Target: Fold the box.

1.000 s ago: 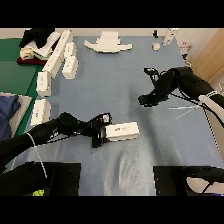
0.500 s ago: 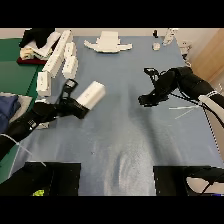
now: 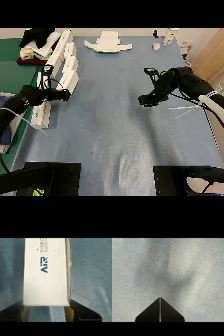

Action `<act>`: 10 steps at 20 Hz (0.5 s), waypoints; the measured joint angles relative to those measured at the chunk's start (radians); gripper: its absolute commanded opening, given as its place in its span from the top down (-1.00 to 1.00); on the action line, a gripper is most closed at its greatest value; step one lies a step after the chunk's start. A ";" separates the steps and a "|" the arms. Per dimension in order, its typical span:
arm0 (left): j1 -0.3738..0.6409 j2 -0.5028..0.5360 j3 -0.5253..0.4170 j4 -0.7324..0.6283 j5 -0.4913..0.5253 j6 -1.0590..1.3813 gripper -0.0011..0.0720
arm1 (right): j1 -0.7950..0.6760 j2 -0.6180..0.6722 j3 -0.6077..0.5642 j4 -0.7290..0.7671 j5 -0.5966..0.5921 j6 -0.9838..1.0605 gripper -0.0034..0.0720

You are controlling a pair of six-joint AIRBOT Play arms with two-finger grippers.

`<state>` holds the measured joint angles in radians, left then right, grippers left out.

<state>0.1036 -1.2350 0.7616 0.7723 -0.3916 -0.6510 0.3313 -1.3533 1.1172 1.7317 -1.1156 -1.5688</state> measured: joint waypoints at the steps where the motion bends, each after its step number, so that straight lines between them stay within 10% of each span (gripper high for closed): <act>1: 0.004 -0.030 0.025 0.003 0.000 -0.010 0.00 | 0.000 0.000 0.000 0.000 0.000 0.000 0.86; 10: 0.016 -0.281 0.282 0.022 -0.008 -0.068 0.00 | 0.000 0.000 0.000 0.000 0.000 0.000 0.86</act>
